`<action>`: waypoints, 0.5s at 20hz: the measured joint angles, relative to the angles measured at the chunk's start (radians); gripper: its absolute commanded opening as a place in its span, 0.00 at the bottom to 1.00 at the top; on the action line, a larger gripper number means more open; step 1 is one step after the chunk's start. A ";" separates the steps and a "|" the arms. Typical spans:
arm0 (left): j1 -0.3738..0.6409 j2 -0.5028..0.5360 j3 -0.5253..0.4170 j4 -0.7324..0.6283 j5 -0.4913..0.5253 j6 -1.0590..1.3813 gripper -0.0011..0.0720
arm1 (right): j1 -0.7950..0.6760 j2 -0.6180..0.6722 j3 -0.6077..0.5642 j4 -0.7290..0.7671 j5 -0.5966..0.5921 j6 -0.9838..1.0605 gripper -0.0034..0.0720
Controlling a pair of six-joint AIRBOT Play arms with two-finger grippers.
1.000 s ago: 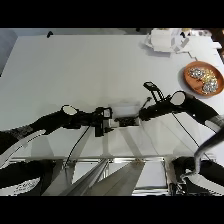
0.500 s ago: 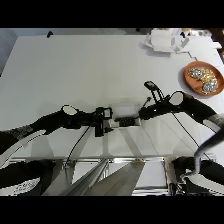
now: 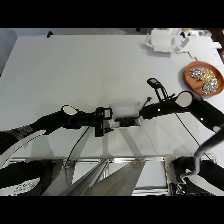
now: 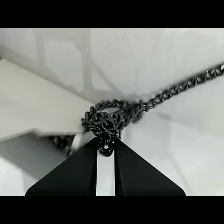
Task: Fold the box and place the chain.
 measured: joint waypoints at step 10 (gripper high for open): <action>0.000 0.000 0.000 0.000 0.001 0.000 0.20 | 0.000 0.391 0.024 0.097 0.130 0.066 0.06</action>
